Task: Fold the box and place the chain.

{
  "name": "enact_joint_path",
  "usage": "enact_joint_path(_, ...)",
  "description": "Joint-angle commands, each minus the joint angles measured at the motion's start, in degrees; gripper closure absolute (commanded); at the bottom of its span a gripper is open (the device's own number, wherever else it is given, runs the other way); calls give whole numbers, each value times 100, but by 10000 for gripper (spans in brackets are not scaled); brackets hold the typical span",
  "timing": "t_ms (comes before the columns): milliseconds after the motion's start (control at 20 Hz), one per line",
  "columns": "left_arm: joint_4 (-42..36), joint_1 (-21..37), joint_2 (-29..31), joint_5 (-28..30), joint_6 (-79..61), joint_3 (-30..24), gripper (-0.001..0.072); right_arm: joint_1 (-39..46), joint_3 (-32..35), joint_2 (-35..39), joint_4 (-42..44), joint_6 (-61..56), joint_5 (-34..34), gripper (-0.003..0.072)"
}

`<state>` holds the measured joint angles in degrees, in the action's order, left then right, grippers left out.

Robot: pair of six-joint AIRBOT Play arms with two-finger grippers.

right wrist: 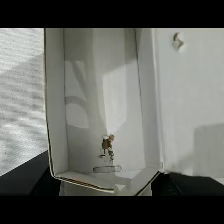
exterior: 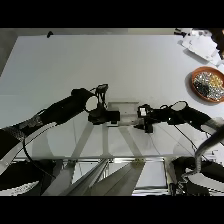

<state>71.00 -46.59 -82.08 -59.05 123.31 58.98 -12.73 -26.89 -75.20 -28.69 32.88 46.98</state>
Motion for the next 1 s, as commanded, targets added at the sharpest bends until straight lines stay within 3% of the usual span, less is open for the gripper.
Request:
enact_joint_path(0,190,-103,-131,17,256,164,139,0,0,2,2,0,0,228)
enact_joint_path(350,494,-184,-264,15,778,208,157,0,0,2,2,0,0,228)
enact_joint_path(650,874,-234,-625,-684,1198,960,159,-2,0,2,0,0,4,228)
enact_joint_path(850,1416,-367,-789,-1513,1644,1128,159,0,0,2,0,-2,7,228)
enact_joint_path(950,1445,-452,-874,-1574,1690,1128,159,0,0,2,2,0,9,228)
